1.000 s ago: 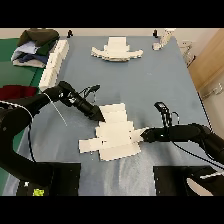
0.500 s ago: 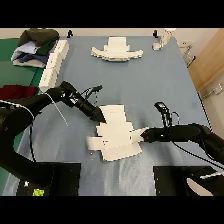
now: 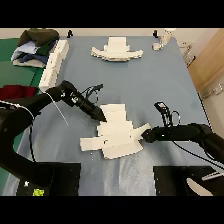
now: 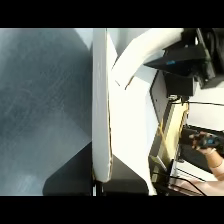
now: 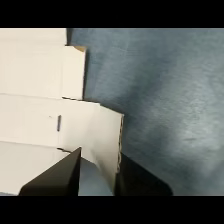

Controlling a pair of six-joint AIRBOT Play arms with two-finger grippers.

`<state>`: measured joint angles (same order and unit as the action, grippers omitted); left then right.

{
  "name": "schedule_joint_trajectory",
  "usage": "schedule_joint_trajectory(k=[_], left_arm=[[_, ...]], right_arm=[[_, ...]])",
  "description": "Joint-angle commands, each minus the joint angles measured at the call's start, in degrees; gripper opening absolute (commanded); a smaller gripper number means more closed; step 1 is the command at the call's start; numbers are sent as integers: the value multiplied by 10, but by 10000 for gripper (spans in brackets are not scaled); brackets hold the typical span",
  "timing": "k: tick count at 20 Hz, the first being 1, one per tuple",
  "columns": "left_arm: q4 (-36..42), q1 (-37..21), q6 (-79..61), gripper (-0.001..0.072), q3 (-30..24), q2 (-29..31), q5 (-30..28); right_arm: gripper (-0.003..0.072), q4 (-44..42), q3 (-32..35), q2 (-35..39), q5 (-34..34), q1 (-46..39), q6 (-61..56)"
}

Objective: Fold the box.

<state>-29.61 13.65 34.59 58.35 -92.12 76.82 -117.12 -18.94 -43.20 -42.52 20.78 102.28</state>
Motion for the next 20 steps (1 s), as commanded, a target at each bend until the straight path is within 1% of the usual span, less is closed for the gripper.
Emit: schedule_joint_trajectory(k=[1, 3, 5, 6, 7, 8, 10, 11, 12, 15, 16, 18, 19, 20], left_arm=[[0, 2, -60, 12, 12, 26, -14], [-8, 14, -111, 11, 11, 55, -34], [-13, 38, -152, 10, 9, 88, -67], [-17, 51, -172, 9, 7, 106, -86], [-22, 67, -194, 8, 1, 127, -109], [-22, 82, -217, 8, -10, 149, -133], [-22, 110, -268, 8, -45, 200, -200], [-21, 124, -285, 8, -66, 226, -236], [-21, 137, -308, 8, -84, 249, -262], [-14, 181, -350, 8, -147, 310, -341], [-5, 198, -378, 8, -172, 329, -374], [4, 234, -432, 8, -223, 365, -457], [7, 251, -442, 9, -245, 378, -489], [16, 264, -446, 9, -262, 386, -503]], right_arm=[[296, 201, -29, 0, -3, -28, -143], [300, 298, -66, 0, -4, -59, -233], [337, 338, -109, 0, -4, -92, -290], [439, 338, -129, 0, -4, -106, -308], [462, 336, -147, 0, -4, -116, -327], [462, 334, -163, 0, -4, -120, -341], [461, 313, -182, 0, -4, -120, -346], [460, 296, -184, 0, -3, -120, -346], [439, 280, -183, -1, -5, -120, -346], [440, 242, -182, -4, -12, -120, -346], [440, 235, -182, -5, -11, -120, -345], [407, 224, -182, -10, -13, -120, -345], [407, 217, -182, -13, -16, -119, -345], [407, 212, -182, -16, -17, -118, -345]])
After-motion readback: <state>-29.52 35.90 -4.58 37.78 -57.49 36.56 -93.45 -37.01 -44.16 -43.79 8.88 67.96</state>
